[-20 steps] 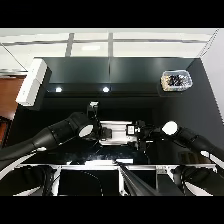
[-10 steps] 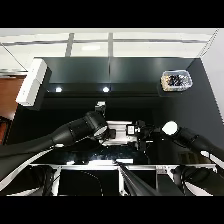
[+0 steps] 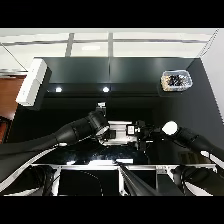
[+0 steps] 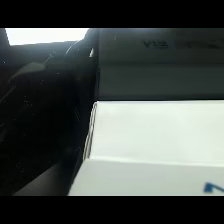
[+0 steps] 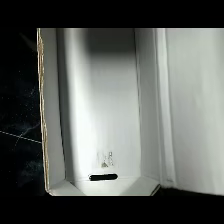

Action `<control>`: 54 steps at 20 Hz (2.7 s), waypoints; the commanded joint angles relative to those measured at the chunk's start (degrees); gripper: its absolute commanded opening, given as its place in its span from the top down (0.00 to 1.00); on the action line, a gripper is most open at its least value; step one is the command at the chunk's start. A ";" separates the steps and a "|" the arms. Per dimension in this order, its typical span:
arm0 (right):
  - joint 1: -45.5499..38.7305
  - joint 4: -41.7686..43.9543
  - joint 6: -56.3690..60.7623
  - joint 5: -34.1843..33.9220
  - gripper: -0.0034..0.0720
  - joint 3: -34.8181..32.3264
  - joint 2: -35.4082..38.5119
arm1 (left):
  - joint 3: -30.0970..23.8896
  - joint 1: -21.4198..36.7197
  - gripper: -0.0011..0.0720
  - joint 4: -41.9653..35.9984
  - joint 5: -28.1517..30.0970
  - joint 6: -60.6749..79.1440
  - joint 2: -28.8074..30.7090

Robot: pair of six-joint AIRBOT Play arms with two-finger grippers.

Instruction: Fold the box and place the chain.

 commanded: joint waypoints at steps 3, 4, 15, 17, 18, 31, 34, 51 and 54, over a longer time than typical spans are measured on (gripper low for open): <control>0.07 0.02 0.02 0.00 0.37 0.00 -0.02 | 0.04 0.04 0.61 -2.01 0.57 -0.04 -1.51; 0.07 0.02 0.02 0.00 0.37 0.00 -0.02 | 0.04 0.04 0.61 -2.58 0.57 -0.04 -1.66; 0.07 0.00 0.02 0.02 0.37 0.00 -0.02 | 0.11 0.09 0.95 -4.44 2.49 0.02 -2.10; 0.07 0.02 0.02 0.00 0.37 0.00 -0.02 | 0.20 0.11 0.86 -4.39 2.45 0.02 -2.08; 0.07 0.00 0.02 0.00 0.37 0.00 -0.02 | 0.39 0.17 0.71 -4.31 2.23 0.02 -2.08; 0.07 0.00 0.02 0.02 0.37 0.00 -0.02 | 1.55 1.97 0.56 -2.73 -1.57 0.17 -1.27; 0.07 0.00 0.02 0.00 0.37 0.00 -0.02 | 1.49 1.99 0.56 -2.14 -1.84 0.17 -1.05; -0.61 -15.26 22.40 13.38 0.02 7.45 3.45 | 1.46 1.90 0.95 -1.05 -1.75 1.84 -1.05; -3.76 -21.81 27.87 19.80 0.02 9.07 5.95 | 1.46 1.90 0.95 -0.81 -1.55 1.81 -1.05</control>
